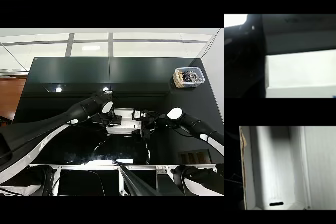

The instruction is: Fold the box and place the chain.

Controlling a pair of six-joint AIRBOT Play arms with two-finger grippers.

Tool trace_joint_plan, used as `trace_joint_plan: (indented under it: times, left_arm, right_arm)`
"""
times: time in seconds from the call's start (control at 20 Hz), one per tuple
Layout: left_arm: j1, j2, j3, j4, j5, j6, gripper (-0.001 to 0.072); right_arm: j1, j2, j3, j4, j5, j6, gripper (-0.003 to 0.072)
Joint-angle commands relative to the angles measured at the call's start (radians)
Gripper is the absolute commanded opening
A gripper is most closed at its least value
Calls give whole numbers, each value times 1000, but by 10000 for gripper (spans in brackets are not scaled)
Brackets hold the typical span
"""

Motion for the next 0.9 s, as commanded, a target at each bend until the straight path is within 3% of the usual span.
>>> trace_joint_plan:
  times: [0.0,0.05,0.25,0.3,0.35,0.4,0.6,0.65,0.7,0.85]
  left_arm:
    - [-5,-17,6,1,-4,-16,88]
    - [-5,-17,7,2,-3,-16,26]
    - [-5,-17,7,2,-5,-15,27]
    - [-5,-17,7,2,-5,-16,130]
    - [-5,-17,7,2,-5,-16,343]
    - [-5,-17,7,2,-9,-16,440]
    - [-2,-17,7,5,-27,-19,418]
    - [-1,-17,7,5,-27,-30,300]
    - [-2,-17,7,6,-23,-31,248]
    - [-1,-17,12,6,-28,-31,248]
  right_arm:
    - [1,0,0,0,0,0,103]
    - [1,0,0,0,0,0,103]
    - [1,0,0,0,0,0,103]
    - [1,0,0,0,0,0,103]
    - [1,0,0,0,0,0,103]
    - [1,0,0,0,0,0,103]
    - [1,0,0,0,0,0,103]
    - [1,0,0,0,0,0,103]
    - [1,0,0,0,0,0,103]
    - [1,0,0,0,0,0,103]
